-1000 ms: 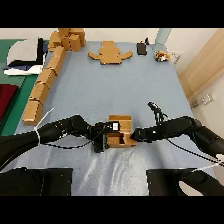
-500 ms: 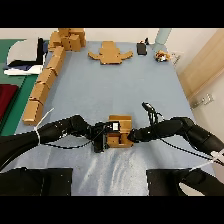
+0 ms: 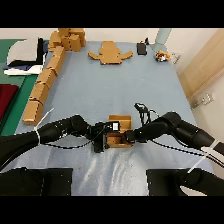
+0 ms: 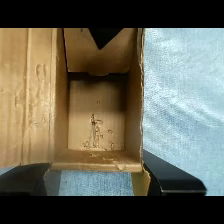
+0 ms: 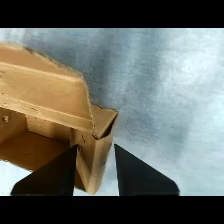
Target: Fold the box.
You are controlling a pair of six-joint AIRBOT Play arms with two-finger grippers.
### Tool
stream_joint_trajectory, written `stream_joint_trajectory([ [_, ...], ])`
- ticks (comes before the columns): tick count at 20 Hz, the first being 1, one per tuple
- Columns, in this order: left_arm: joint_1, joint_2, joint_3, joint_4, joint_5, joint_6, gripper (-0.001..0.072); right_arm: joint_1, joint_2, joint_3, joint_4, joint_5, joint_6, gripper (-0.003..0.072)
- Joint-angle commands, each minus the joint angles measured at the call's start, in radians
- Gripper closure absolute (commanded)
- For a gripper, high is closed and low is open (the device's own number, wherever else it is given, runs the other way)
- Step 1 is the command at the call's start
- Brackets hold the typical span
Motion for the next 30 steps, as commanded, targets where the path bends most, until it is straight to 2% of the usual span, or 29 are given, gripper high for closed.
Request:
stream_joint_trajectory([
  [1,0.000,0.001,0.000,0.000,0.000,0.000,0.0256,0.106,-0.061,0.080,-0.165,-0.117,0.252,0.0317],
  [6,0.000,0.001,0.000,0.000,0.000,0.000,0.0255,0.190,-0.168,0.198,-0.241,-0.236,0.448,0.0317],
  [13,0.000,0.001,0.000,0.000,0.000,0.000,0.0255,0.192,-0.312,0.291,-0.326,-0.366,0.508,0.0317],
  [17,0.000,0.001,0.000,0.000,0.000,0.000,0.0256,0.192,-0.317,0.294,-0.367,-0.359,0.549,0.0331],
  [18,0.000,0.001,0.000,0.000,0.000,0.000,0.0255,0.192,-0.318,0.294,-0.365,-0.355,0.550,0.0367],
  [23,0.000,0.001,0.000,0.000,0.000,0.000,0.0255,0.200,-0.324,0.294,-0.325,-0.290,0.558,0.0367],
  [26,0.000,0.001,0.000,0.000,0.000,0.000,0.0256,0.200,-0.362,0.294,-0.293,-0.290,0.552,0.0470],
  [28,0.000,0.001,0.000,0.000,0.000,0.000,0.0256,0.200,-0.391,0.294,-0.269,-0.290,0.512,0.0635],
  [30,0.000,0.001,0.000,0.000,0.000,0.000,0.0256,0.200,-0.396,0.294,-0.268,-0.291,0.499,0.0682],
])
